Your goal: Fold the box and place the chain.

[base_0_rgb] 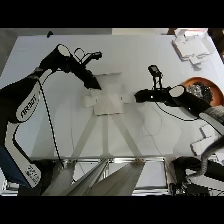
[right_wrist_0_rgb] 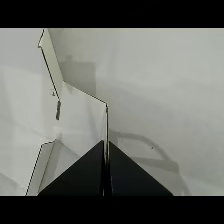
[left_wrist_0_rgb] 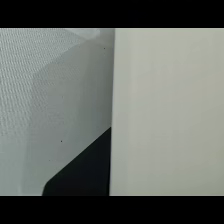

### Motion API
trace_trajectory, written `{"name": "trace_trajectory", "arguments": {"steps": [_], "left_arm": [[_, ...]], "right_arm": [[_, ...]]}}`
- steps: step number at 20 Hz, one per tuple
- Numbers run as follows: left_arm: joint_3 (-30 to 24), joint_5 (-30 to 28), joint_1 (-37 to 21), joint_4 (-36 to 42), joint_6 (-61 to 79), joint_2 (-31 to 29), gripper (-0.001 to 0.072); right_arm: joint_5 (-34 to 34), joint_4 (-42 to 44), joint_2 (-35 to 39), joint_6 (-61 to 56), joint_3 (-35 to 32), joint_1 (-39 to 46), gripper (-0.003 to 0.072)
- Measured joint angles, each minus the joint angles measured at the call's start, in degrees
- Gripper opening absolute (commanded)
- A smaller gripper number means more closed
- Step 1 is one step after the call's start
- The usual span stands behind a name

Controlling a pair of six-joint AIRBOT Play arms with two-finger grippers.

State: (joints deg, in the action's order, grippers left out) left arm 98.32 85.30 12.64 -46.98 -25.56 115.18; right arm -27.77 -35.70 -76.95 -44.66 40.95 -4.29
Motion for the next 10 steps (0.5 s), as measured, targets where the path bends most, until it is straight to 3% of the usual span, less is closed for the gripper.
{"name": "trace_trajectory", "arguments": {"steps": [3,4,5,6,10], "left_arm": [[0.0,-0.07,-0.02,-0.02,0.02,0.0,0.0003],[0.0,-0.07,-0.02,-0.02,0.02,0.0,0.0002],[0.0,-0.04,-0.02,-0.46,0.04,0.0,0.0001],[-0.07,0.04,-0.07,-1.68,-0.09,0.02,0.0001],[-0.07,-0.09,-0.11,-0.66,-0.37,-1.2,0.0]], "right_arm": [[1.09,0.17,0.0,0.0,0.0,0.0,0.0014],[1.01,0.39,0.0,0.0,0.0,0.0,0.0063],[0.94,0.59,0.0,0.0,0.02,0.0,0.0279],[0.96,0.74,0.04,0.0,0.09,0.07,0.0435],[0.22,1.49,2.16,-0.42,0.2,0.04,0.044]]}}
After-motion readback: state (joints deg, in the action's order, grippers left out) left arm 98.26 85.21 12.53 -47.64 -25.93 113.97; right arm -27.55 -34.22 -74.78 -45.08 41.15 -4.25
